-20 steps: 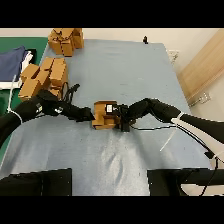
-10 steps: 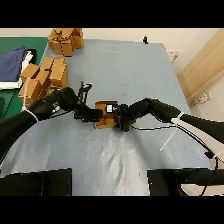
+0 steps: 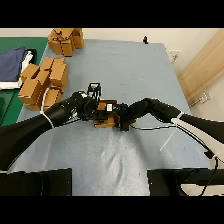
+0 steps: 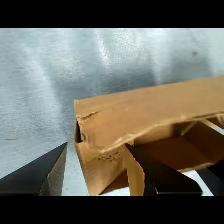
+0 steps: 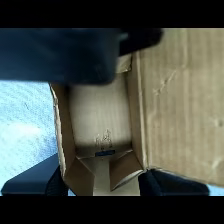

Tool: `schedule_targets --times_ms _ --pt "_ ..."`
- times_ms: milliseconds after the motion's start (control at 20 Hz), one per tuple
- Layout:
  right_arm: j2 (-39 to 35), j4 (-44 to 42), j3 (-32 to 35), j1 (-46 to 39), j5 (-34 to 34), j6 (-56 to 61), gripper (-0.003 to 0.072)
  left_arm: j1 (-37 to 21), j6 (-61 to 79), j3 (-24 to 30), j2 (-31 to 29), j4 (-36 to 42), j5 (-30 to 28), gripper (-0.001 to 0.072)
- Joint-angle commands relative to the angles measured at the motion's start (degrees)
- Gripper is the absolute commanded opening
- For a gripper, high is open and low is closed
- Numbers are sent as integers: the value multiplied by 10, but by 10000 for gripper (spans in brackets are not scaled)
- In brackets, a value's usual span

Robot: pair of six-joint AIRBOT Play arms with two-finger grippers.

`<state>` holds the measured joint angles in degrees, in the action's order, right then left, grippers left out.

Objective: Fold the box.

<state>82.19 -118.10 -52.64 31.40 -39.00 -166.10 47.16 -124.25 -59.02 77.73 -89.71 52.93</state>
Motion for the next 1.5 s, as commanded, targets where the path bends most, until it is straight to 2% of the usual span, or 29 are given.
schedule_targets --times_ms 0,200,350,450,750,800,850,900,1000,1300,1350,1400,1450 --pt "0 0 0 0 -3 0 290 6 -36 -6 12 -33 1 543" --pt "0 0 0 0 -3 0 290 6 -55 -33 49 -29 6 542" --pt "0 0 0 0 -3 0 290 6 -55 -62 83 -26 44 513" --pt "0 0 0 0 -3 0 290 6 -54 -80 92 -17 69 19" --pt "0 0 0 0 -4 0 290 6 -54 -93 93 -1 75 18" --pt "0 0 0 0 -4 0 290 6 -54 -93 93 -1 78 224" --pt "0 0 0 0 -4 0 290 6 -54 -93 93 -2 81 519" --pt "0 0 0 0 -4 0 290 6 -55 -93 93 -6 83 542" --pt "0 0 0 0 -4 0 290 6 -58 -93 94 -15 89 515" --pt "0 0 0 0 -4 0 290 -1 -59 -93 116 -22 94 514" --pt "0 0 0 0 -4 0 290 -1 -60 -93 119 -22 96 478" --pt "0 0 0 0 -4 0 290 -1 -59 -93 120 -23 96 331" --pt "0 0 0 0 -4 0 290 -1 -59 -93 121 -23 94 291"
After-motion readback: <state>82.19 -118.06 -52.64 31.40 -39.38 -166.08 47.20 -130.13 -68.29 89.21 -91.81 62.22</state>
